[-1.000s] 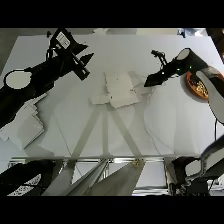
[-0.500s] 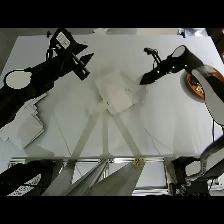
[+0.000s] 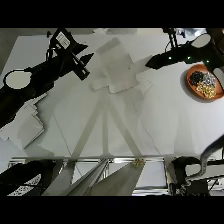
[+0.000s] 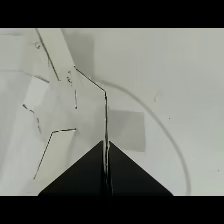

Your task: Fold the box and place the chain.

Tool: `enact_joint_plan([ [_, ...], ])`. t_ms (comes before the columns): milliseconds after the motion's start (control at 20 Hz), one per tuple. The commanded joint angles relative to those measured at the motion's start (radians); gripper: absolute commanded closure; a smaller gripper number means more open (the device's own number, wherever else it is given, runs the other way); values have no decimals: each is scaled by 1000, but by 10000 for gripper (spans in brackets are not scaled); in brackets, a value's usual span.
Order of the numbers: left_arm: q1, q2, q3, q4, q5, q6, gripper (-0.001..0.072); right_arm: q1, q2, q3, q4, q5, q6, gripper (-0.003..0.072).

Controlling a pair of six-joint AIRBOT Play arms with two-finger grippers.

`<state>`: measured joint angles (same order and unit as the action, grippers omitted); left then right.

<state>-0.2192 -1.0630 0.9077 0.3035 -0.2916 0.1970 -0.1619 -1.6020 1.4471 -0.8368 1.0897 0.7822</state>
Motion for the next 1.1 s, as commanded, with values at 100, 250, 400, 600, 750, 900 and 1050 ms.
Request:
enact_joint_plan([
  [100, -1, 0, 1, 0, 0, 0, 414, -8, 104, -267, 93, -211, -85, 684],
  [250, -1, 0, 1, 0, 0, 0, 414, 10, 104, -427, 216, -326, -184, 684],
  [400, -1, 0, 1, 0, 0, 0, 414, 39, 103, -530, 225, -462, -186, 684],
  [600, -1, 0, 1, 0, 0, 0, 414, 42, 103, -537, 242, -510, -185, 681],
  [750, -1, 0, 1, 0, 0, 0, 414, 42, 103, -537, 231, -496, -185, 679],
  [900, -1, 0, 1, 0, 0, -1, 414, 42, 103, -537, 232, -499, -186, 679],
  [1050, -1, 0, 1, 0, -26, -3, 414, 42, 103, -537, 231, -499, -185, 679],
])
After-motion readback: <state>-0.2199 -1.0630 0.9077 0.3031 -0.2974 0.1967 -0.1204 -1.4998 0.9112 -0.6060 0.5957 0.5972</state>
